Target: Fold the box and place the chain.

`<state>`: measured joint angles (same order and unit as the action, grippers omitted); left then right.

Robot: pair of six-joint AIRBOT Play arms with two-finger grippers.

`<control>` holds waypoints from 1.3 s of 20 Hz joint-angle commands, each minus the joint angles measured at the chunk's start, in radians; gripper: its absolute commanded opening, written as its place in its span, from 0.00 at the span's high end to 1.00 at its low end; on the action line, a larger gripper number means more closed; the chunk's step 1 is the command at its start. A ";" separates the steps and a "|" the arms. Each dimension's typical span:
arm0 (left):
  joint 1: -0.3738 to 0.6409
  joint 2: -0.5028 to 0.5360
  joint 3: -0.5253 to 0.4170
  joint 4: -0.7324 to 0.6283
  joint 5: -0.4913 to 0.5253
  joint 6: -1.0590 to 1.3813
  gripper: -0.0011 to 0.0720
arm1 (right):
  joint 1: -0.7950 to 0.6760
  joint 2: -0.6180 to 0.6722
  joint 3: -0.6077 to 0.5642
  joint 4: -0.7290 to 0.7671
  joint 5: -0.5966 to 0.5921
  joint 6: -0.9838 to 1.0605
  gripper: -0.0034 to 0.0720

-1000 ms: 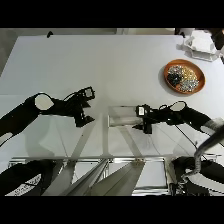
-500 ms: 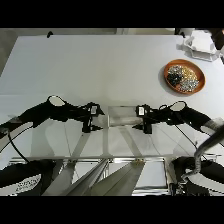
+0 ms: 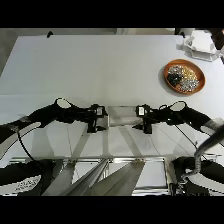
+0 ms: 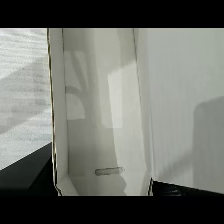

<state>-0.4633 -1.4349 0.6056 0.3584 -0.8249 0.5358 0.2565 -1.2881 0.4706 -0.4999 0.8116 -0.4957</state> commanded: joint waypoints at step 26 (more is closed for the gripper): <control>-0.056 -0.023 -0.002 -0.101 0.043 -0.077 0.02 | 0.000 0.000 0.000 0.000 0.000 0.000 0.47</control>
<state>-0.5121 -1.4567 0.6041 0.2909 -0.7906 0.4648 0.2565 -1.2881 0.4706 -0.4999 0.8116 -0.4957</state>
